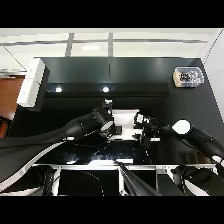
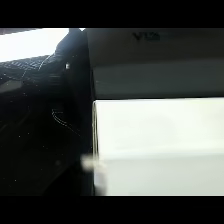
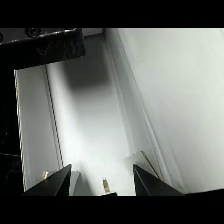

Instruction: Fold the box and place the chain.

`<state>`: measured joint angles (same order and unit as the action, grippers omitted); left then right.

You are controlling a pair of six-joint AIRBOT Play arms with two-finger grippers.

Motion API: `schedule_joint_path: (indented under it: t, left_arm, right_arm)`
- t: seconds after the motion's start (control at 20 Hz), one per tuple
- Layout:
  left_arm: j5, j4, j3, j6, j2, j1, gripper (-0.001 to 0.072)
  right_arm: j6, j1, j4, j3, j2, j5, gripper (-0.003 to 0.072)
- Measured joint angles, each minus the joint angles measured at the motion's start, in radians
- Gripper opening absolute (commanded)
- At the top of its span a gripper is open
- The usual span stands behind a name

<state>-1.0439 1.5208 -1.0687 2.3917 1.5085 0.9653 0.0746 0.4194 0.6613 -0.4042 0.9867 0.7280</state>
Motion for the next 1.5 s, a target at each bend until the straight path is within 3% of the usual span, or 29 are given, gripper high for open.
schedule_joint_path:
  t: [0.05, 0.1, 0.15, 0.3, 0.45, 0.6, 0.75, 0.9, 1.1, 1.4, 1.45, 1.5]
  left_arm:
    - [0.0, 0.0, 0.0, 0.0, 0.0, 0.0, 0.0028]
    - [0.0, 0.0, 0.0, 0.0, 0.0, 0.0, 0.0028]
    - [-0.004, 0.0, 0.0, -0.002, 0.0, 0.0, 0.0028]
    - [-0.004, -0.002, 0.0, -0.002, 0.0, 0.0, 0.0028]
    - [-0.005, -0.001, 0.0, -0.004, 0.0, 0.0, 0.0028]
    - [-0.008, -0.002, 0.0, -0.005, 0.0, 0.0, 0.0028]
    - [-0.007, -0.002, 0.0, -0.003, 0.0, 0.0, 0.0028]
    - [-0.007, -0.001, 0.0, -0.003, 0.0, 0.0, 0.0028]
    - [-0.007, -0.002, 0.0, -0.002, 0.0, 0.0, 0.0028]
    - [-0.007, -0.003, 0.0, -0.002, 0.0, 0.0, 0.0028]
    - [-0.007, -0.003, 0.0, -0.002, 0.0, 0.0, 0.0028]
    - [-0.007, -0.003, 0.0, -0.002, 0.0, 0.0, 0.0028]
  right_arm:
    - [0.0, 0.0, 0.0, 0.0, 0.0, -0.003, 0.0456]
    - [0.0, 0.0, 0.001, 0.0, 0.0, -0.005, 0.0178]
    - [0.0, 0.0, 0.004, 0.0, 0.0, -0.011, 0.0016]
    - [0.071, -0.023, 0.034, -0.011, -0.025, 0.007, 0.0039]
    - [0.294, -0.116, 0.125, -0.055, -0.101, 0.12, 0.0039]
    - [0.611, -0.309, 0.26, -0.092, -0.182, 0.289, 0.0038]
    - [0.991, -0.55, 0.375, -0.074, -0.205, 0.35, 0.0038]
    - [1.209, -0.725, 0.384, -0.014, -0.16, 0.407, 0.0039]
    - [1.284, -0.764, 0.353, 0.032, -0.057, 0.47, 0.0039]
    - [1.189, -0.632, 0.169, 0.047, 0.043, 0.457, 0.0039]
    - [1.144, -0.618, 0.12, 0.048, 0.049, 0.46, 0.0091]
    - [1.097, -0.608, 0.07, 0.048, 0.053, 0.466, 0.0246]
